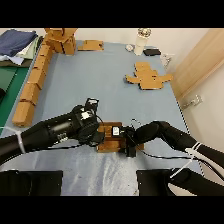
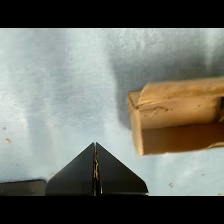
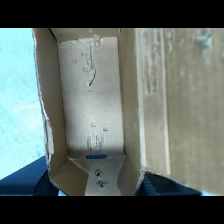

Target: Fold the box.

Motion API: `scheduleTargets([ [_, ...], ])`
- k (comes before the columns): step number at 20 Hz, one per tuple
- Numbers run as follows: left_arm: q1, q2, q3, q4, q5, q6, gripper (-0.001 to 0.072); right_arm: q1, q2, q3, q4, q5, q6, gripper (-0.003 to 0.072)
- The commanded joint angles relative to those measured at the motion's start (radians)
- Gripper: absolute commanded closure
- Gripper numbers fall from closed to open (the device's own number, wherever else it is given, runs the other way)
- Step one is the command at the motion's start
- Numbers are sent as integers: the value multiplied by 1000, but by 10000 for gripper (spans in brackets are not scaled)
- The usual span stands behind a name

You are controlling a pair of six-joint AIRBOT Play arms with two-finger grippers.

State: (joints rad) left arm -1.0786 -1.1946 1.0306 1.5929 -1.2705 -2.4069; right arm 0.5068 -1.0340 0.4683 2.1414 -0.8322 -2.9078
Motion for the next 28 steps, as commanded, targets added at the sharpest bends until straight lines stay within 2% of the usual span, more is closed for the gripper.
scheduleTargets([
  [1, 21, 169, -148, -15, 63, 98, 699, 0, 0, 0, 1, 1, 0, 131],
  [2, 69, 270, -243, -96, 140, 233, 699, 0, 0, 0, 1, 1, 0, 131],
  [5, 314, 558, -513, -553, 378, 945, 699, 0, 0, 0, 1, 1, 0, 131],
  [6, 402, 622, -584, -654, 410, 1164, 698, 0, 0, 0, 1, 1, 0, 131],
  [8, 510, 674, -674, -734, 401, 1606, 696, 0, 0, 0, 1, 1, 0, 131],
  [11, 542, 618, -711, -738, 388, 1877, 696, 0, 0, 0, 1, 1, 0, 131],
  [14, 542, 504, -711, -865, 377, 2093, 697, 0, 0, 0, 1, 1, 0, 132],
  [17, 585, 327, -710, -1061, 365, 2404, 697, 0, 0, 0, 1, 1, 0, 131],
  [19, 614, 215, -700, -1236, 428, 2636, 697, 0, 0, 0, 2, 2, 0, 131],
  [21, 606, 147, -686, -1431, 465, 2709, 693, -1, 0, 0, -3, 1, 0, 131],
  [22, 604, 129, -682, -1486, 494, 2708, 456, -1, 0, 0, -8, 1, 0, 131],
  [23, 605, 121, -681, -1516, 529, 2691, 9, -1, 0, 0, -8, 1, 0, 131],
  [25, 605, 123, -676, -1518, 597, 2671, 23, -1, 0, 0, -9, 1, 0, 132],
  [28, 568, 124, -674, -1513, 580, 2739, 22, -1, 0, 0, -10, 1, 0, 131],
])
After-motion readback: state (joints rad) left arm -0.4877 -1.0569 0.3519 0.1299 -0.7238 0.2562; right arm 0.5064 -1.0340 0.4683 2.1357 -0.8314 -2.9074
